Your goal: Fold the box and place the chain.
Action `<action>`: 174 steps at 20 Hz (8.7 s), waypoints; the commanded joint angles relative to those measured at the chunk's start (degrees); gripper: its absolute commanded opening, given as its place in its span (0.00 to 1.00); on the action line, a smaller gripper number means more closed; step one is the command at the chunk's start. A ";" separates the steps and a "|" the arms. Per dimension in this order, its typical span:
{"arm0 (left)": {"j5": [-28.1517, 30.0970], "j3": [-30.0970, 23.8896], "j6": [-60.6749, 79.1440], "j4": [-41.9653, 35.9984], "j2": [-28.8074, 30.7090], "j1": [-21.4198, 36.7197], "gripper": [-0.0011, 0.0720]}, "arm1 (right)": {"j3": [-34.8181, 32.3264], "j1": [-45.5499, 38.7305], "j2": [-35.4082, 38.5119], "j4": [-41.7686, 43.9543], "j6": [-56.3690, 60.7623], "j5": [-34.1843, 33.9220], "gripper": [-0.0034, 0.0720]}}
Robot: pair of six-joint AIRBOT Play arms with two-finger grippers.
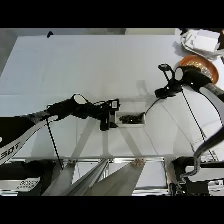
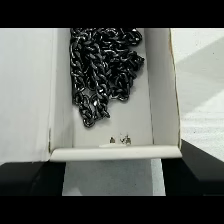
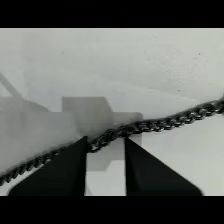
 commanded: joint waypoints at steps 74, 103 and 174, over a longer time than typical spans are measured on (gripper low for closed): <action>0.00 -0.02 0.00 0.02 0.04 -0.02 0.30 | 1.42 4.37 10.86 40.39 -43.04 12.24 0.11; 0.00 -0.02 0.00 0.02 0.04 -0.02 0.30 | -3.91 19.04 15.08 24.98 -56.83 12.55 0.50; 0.00 -0.02 -0.02 0.02 0.04 -0.02 0.30 | -24.11 17.31 28.22 52.89 -65.57 -9.40 0.06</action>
